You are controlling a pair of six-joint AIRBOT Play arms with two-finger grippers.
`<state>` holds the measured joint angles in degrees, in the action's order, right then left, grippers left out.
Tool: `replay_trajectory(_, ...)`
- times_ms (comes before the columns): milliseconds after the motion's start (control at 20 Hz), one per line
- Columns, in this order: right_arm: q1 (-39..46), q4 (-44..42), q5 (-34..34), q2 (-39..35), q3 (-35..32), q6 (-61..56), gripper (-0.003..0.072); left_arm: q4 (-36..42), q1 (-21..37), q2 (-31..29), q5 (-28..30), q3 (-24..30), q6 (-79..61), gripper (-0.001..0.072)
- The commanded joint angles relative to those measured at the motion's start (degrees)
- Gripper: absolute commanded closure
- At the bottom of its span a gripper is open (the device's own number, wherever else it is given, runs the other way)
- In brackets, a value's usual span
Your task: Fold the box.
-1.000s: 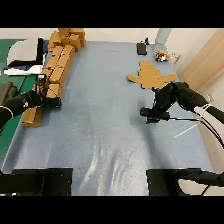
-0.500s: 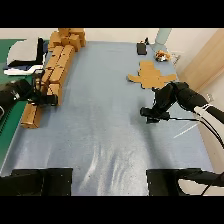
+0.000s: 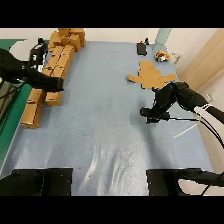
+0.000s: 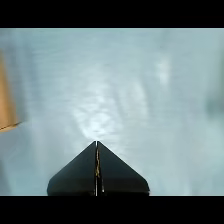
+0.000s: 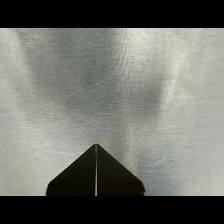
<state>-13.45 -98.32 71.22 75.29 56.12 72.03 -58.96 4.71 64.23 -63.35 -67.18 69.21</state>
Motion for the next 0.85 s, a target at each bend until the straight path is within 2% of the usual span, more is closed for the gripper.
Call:
replay_trajectory(0, 0.02, -0.02, -0.02, 0.0, 0.04, -0.02, 0.0682, 5.73, -9.18, -1.64, -0.48, 0.96, -2.14, 0.0698)
replay_trajectory(200, 0.02, -0.02, -0.02, 0.0, 0.04, -0.02, 0.0682, 5.6, -22.16, -2.19, 7.91, 10.71, 1.18, 0.0698)
replay_trajectory(350, 0.02, -0.02, -0.02, 0.0, 0.04, -0.04, 0.0682, 5.57, -27.76, -2.19, 11.39, 15.63, 2.45, 0.0696)
replay_trajectory(550, 0.02, -0.02, -0.02, 0.0, 0.04, -0.02, 0.0682, 5.86, -30.18, -2.19, 8.81, 16.96, 2.4, 0.0695)
replay_trajectory(800, 0.02, -0.02, -0.02, 0.0, 0.04, -0.02, 0.0682, 5.86, -30.36, -2.19, 8.9, 16.96, 2.4, 0.0695)
